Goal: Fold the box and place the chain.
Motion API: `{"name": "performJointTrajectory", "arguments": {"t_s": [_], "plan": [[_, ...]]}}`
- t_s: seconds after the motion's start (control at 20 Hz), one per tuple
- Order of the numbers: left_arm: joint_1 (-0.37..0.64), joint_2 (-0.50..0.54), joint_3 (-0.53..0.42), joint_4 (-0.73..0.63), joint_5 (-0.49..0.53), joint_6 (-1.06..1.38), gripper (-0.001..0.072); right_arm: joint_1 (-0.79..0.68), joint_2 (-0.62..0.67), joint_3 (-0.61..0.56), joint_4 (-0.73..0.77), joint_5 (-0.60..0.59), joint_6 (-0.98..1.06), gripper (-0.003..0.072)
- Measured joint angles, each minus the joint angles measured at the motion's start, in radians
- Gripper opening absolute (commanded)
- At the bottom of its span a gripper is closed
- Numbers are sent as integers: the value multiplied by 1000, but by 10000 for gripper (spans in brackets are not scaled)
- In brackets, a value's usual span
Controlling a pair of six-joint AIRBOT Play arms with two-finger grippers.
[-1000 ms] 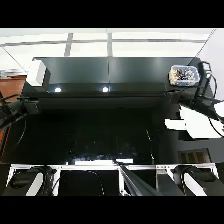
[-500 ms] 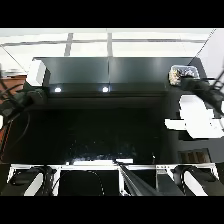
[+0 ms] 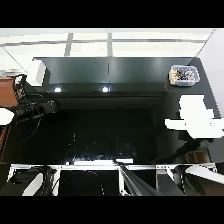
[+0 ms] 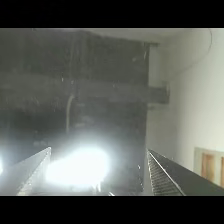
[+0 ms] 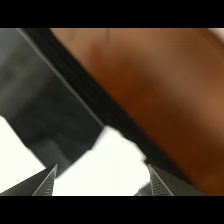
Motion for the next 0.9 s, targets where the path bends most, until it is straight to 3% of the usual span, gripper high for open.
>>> {"name": "performJointTrajectory", "arguments": {"t_s": [0.3,0.45,0.55,0.6,0.9], "plan": [[0,-5,0,4,-21,-40,706,-23,-299,259,-33,239,-100,705],[0,-5,0,4,-23,-45,706,23,-355,308,-21,310,-202,400],[0,-5,0,4,-23,-48,706,51,-369,322,-20,338,-244,97],[0,-5,0,4,-23,-48,706,65,-371,327,-20,354,-259,16],[0,-5,0,5,-24,-48,706,165,-266,276,35,410,-291,15]]}}
